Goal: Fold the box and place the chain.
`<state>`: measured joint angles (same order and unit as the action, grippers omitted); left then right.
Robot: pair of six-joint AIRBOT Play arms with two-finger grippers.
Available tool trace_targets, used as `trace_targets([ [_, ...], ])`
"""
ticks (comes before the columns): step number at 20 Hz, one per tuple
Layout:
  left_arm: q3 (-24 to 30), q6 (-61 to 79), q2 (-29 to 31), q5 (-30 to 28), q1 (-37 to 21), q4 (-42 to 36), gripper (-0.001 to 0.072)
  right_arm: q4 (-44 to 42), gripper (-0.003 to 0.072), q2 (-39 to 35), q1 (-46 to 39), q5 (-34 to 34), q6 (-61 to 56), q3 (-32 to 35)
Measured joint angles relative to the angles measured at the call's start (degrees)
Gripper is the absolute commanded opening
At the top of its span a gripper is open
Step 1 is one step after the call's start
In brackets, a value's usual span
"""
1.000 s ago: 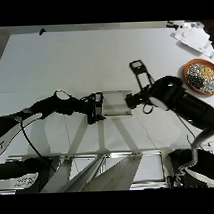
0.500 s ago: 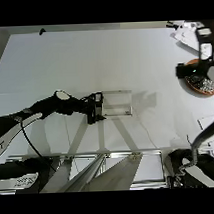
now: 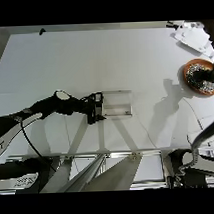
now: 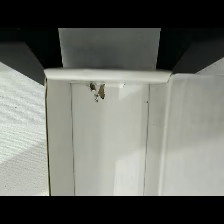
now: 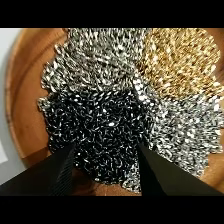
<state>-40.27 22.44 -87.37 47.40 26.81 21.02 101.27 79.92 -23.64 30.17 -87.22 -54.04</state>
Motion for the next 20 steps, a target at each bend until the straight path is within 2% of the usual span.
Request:
trace_targets([
  [4,0.00,0.02,0.00,0.00,0.00,0.02,0.0258,-1.03,0.0399,4.90,-0.83,-1.66,1.55,-0.02],
  [5,-0.02,0.02,0.00,0.00,0.00,0.02,0.0258,-1.16,0.0378,5.62,-0.92,-2.05,1.60,-0.04],
  [6,0.00,0.02,0.00,0.00,0.00,0.02,0.0258,-1.25,0.0325,6.12,-0.96,-2.47,1.77,-0.09],
  [8,0.00,0.00,0.00,0.00,0.00,0.02,0.0258,-1.49,0.0311,6.86,-1.01,-2.80,1.99,-0.11],
  [11,0.00,0.02,0.00,0.00,0.00,0.02,0.0258,-2.23,0.0127,7.74,-1.07,-2.84,2.14,-0.11],
  [14,-0.02,0.02,0.00,0.00,0.00,0.02,0.0258,-2.99,0.0043,8.15,-1.11,-2.36,2.21,-0.11],
  [17,0.00,0.00,0.00,0.00,0.00,0.02,0.0258,-3.67,0.0011,8.37,-1.11,-2.05,2.21,-0.11],
  [20,0.00,0.02,0.00,0.00,0.00,0.02,0.0258,-4.02,0.0012,8.46,-1.11,-1.90,2.21,-0.09],
])
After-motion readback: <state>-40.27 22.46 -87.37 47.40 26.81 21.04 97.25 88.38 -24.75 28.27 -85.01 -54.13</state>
